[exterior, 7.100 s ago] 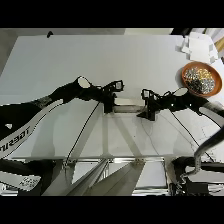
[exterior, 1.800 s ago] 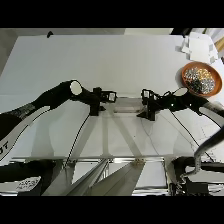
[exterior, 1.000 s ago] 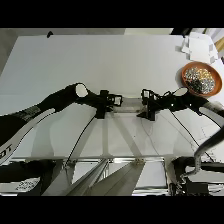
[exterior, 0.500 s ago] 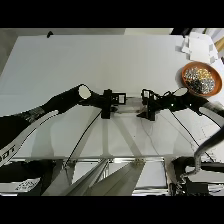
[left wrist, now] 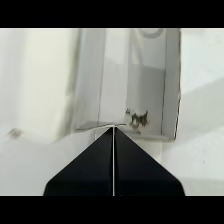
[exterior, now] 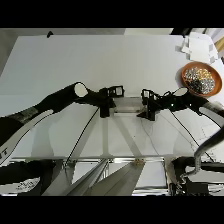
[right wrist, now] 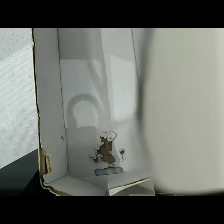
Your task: Fold the box and place the chain.
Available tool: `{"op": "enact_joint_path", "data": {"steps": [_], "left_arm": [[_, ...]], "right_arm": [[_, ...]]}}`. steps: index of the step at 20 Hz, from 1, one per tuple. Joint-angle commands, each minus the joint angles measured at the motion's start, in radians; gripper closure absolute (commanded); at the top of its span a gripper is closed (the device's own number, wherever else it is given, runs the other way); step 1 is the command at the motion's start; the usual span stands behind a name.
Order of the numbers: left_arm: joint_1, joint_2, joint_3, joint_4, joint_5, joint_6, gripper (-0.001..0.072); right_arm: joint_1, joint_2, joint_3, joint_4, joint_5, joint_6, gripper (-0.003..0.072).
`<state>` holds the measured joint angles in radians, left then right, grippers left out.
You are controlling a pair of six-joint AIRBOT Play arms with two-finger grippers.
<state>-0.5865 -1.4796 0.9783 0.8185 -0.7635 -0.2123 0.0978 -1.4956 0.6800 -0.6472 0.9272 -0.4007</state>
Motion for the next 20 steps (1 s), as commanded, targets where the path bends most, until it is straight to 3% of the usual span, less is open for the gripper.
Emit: {"op": "enact_joint_path", "data": {"steps": [1, 5, 9, 14, 20], "left_arm": [[0.068, 0.073, 0.0, 0.126, -0.141, -0.302, 0.0703], [0.172, 0.124, -0.001, 0.192, -0.269, -0.557, 0.0704], [0.26, 0.097, -0.066, 0.104, -0.228, -0.733, 0.0703], [0.24, -0.041, -0.072, -0.092, -0.232, -0.743, 0.0703], [0.198, -0.097, -0.072, -0.119, -0.19, -0.761, 0.0704]], "right_arm": [[0.001, 0.0, 0.0, 0.0, 0.0, 0.0, 0.0127], [0.001, 0.0, 0.0, 0.0, 0.0, 0.0, 0.0127], [0.001, 0.0, 0.0, 0.0, 0.0, 0.0, 0.0127], [0.001, 0.0, 0.0, 0.0, 0.0, 0.0, 0.0127], [0.001, 0.0, 0.0, 0.0, 0.0, 0.0, 0.0127]]}}
